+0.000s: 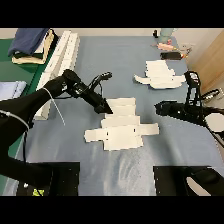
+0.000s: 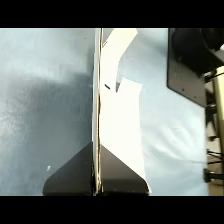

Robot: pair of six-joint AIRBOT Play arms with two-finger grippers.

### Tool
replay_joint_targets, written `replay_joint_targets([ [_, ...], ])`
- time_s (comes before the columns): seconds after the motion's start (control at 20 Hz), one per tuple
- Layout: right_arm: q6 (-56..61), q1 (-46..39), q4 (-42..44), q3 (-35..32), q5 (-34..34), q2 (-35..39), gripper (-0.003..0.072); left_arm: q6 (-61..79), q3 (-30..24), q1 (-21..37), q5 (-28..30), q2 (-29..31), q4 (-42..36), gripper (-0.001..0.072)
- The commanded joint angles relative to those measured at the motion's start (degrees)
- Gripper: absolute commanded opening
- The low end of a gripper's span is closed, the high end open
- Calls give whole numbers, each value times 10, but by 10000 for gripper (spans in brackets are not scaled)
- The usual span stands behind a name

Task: Fold the box.

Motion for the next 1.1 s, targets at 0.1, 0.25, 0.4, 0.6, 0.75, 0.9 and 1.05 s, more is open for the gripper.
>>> replay_joint_targets([
  [0.1,-1,15,22,5,21,-13,138,150,-118,-63,176,122,-14,10],
  [0.25,-7,17,23,3,21,-35,55,229,-188,-104,246,165,-39,12],
  [0.4,-21,17,24,3,20,-52,55,229,-214,-134,286,165,-39,11],
  [0.6,-31,17,24,3,18,-52,55,229,-239,-158,356,165,-44,11],
  [0.75,-31,17,24,3,16,-52,55,222,-247,-161,347,166,-47,12],
  [0.9,-35,17,24,3,16,-52,55,219,-247,-161,349,196,-47,11],
  [1.05,-35,17,24,3,3,-52,55,219,-247,-161,354,250,-33,11],
])
